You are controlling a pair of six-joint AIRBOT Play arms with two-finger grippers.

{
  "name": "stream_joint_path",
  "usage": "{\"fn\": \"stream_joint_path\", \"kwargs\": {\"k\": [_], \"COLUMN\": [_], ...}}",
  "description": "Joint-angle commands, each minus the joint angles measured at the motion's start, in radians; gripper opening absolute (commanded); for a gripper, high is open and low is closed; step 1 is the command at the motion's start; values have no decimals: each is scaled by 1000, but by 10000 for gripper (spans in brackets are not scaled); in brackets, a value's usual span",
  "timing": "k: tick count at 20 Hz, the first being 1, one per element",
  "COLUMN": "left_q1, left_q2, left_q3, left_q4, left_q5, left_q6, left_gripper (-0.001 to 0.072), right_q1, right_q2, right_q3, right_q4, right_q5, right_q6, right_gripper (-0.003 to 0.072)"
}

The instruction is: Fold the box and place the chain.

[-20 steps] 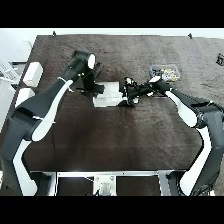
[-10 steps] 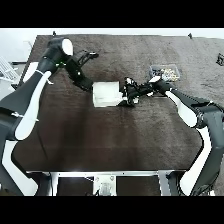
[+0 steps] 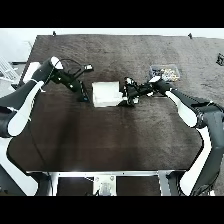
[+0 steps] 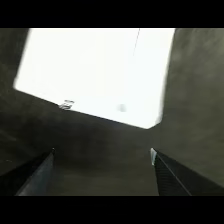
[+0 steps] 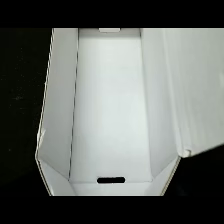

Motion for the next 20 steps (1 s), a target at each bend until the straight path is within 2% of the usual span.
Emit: {"fn": "stream_joint_path", "kwargs": {"k": [1,4,13,16,20], "left_q1": [5,5,7,36,55], "left_q2": [0,-10,-24,-24,-24], "left_q3": [-123,-175,-177,-177,-177], "left_q4": [-113,-229,-256,-333,-329], "left_q5": [190,247,175,125,109], "left_q6": [388,559,584,586,585], "left_gripper": [720,720,720,720,720], "right_q1": [1,1,1,1,1], "right_q2": [0,0,0,0,0], "right_q3": [0,0,0,0,0], "right_q4": [0,0,0,0,0], "right_q5": [0,0,0,0,0], "right_q6": [0,0,0,0,0], "right_gripper": [639,639,639,639,639]}}
